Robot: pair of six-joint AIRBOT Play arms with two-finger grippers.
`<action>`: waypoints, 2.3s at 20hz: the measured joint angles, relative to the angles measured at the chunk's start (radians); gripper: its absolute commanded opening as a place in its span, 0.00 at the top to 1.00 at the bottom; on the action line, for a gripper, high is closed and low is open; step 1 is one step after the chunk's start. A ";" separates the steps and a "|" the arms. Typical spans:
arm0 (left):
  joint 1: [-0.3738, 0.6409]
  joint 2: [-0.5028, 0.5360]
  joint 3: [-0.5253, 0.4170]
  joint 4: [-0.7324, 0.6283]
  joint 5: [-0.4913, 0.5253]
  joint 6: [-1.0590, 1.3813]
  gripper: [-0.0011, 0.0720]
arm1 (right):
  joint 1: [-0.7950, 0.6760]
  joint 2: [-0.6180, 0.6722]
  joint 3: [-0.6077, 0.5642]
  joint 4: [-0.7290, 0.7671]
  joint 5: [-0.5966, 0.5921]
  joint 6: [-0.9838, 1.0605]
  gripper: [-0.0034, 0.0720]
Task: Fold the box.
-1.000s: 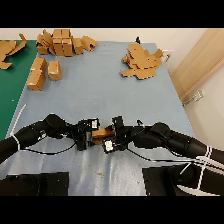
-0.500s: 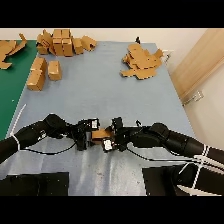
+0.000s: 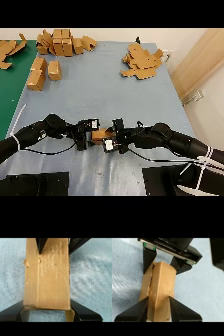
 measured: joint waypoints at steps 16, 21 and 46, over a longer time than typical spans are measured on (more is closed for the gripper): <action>0.000 0.000 0.000 0.000 0.000 0.000 0.27 | 0.000 0.061 0.000 0.056 -0.053 0.147 0.43; 0.000 0.000 0.000 0.000 0.000 0.000 0.27 | 0.000 0.071 0.000 0.090 -0.095 0.439 0.45; 0.000 0.000 0.000 0.000 0.000 0.000 0.27 | 0.047 0.121 -0.176 0.503 0.286 1.735 0.96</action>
